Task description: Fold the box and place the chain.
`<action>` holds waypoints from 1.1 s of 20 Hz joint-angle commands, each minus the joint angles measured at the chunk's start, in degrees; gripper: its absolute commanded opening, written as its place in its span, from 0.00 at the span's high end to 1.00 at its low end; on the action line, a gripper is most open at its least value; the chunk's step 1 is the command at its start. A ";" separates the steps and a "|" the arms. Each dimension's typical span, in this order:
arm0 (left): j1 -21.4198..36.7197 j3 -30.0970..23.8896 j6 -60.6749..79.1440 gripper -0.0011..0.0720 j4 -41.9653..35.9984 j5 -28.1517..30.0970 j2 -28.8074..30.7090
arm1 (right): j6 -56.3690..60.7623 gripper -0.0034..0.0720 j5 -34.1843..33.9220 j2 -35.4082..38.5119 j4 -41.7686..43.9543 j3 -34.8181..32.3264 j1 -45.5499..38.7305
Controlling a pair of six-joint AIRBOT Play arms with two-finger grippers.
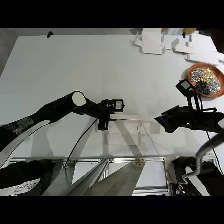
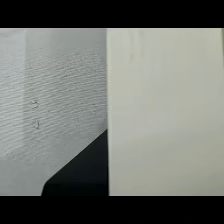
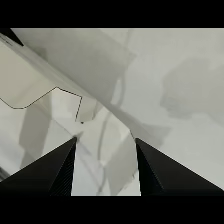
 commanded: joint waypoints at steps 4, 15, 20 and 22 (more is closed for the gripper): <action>-0.13 0.04 0.46 0.98 0.04 4.28 -0.83 | 0.02 0.40 -0.13 0.02 -3.13 0.07 0.04; -0.15 0.04 -3.17 0.99 0.04 5.49 -1.70 | 0.00 0.40 -0.15 0.02 -3.93 0.07 0.04; -0.15 0.02 -3.17 0.98 0.04 5.51 -2.21 | 0.00 0.41 -0.15 0.02 -3.93 0.07 0.04; -0.15 0.02 -3.19 0.98 0.04 5.40 -2.21 | 0.00 0.41 -0.13 0.02 -3.93 0.07 0.04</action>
